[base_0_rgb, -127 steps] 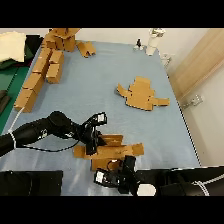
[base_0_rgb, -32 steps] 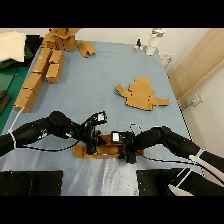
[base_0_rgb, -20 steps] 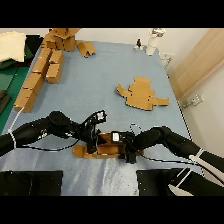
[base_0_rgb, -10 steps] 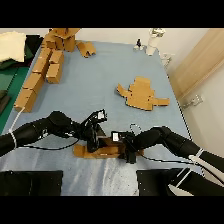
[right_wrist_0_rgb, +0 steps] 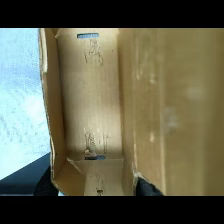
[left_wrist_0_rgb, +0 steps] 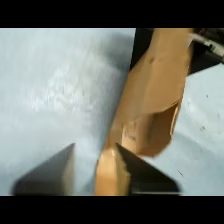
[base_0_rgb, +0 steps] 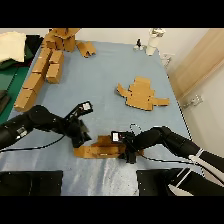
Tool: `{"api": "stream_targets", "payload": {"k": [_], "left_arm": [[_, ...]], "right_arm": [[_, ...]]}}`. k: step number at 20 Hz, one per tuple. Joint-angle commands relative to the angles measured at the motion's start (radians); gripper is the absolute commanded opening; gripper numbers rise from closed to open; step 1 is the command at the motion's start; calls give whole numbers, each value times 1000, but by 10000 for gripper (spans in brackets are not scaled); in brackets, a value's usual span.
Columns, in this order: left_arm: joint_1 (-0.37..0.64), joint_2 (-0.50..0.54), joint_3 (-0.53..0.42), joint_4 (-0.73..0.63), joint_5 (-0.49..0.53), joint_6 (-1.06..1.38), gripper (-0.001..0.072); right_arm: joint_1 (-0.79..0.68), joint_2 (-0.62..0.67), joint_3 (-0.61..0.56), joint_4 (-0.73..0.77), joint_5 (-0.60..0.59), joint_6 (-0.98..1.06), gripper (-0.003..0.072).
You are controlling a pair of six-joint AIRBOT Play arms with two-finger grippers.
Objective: Fold the box.
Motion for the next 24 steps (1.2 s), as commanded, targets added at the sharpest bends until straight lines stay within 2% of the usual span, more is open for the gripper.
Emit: {"api": "stream_targets", "payload": {"k": [1,3,5,7,10,13,16,19,21,24], "left_arm": [[33,98,-2,189,-276,-451,15],[16,100,-21,124,-363,-660,14],[-17,95,-64,-73,-356,-706,14],[-55,68,-89,-264,-237,-700,15],[-69,-8,-87,-469,-62,-595,15],[-69,-132,-63,-667,-18,-429,14],[-69,-257,30,-628,24,-380,14],[-69,-324,125,-457,76,-462,14],[-69,-349,163,-312,73,-559,14],[-69,-389,172,-252,26,-591,14]], "right_arm": [[0,0,1,0,0,0,498],[0,0,1,0,0,0,498],[0,0,1,0,0,0,499],[0,0,1,0,0,0,499],[0,0,1,0,0,0,499],[0,0,1,0,0,0,498],[0,0,1,-1,0,0,499],[0,0,1,-1,-1,0,499],[0,0,1,-1,0,0,499],[0,0,1,-3,0,0,499]]}}
